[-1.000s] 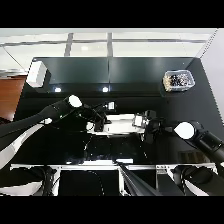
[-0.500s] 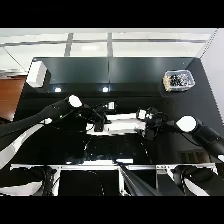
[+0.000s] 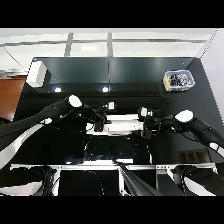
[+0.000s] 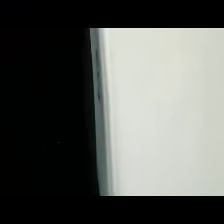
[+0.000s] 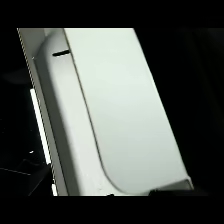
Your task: Fold the box and place the chain.
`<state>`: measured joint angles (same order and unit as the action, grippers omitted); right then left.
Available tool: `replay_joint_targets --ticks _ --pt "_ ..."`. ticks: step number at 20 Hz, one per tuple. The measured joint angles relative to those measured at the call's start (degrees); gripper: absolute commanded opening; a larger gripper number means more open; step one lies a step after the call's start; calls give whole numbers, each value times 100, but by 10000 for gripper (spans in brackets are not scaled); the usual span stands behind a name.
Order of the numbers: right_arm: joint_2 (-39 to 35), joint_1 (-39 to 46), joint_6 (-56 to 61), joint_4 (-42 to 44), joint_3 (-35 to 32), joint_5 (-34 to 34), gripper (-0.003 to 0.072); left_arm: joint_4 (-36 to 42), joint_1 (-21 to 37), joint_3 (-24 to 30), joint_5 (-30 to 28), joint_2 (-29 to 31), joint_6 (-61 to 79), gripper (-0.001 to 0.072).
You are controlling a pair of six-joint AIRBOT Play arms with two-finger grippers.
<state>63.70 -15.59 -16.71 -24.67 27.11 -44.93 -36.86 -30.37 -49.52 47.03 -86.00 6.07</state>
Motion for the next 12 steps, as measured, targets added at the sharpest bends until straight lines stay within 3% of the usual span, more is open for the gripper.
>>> replay_joint_targets --ticks 12 --pt "457 -186 -109 -562 11 127 708 -2 -2 0 4 0 2 30"
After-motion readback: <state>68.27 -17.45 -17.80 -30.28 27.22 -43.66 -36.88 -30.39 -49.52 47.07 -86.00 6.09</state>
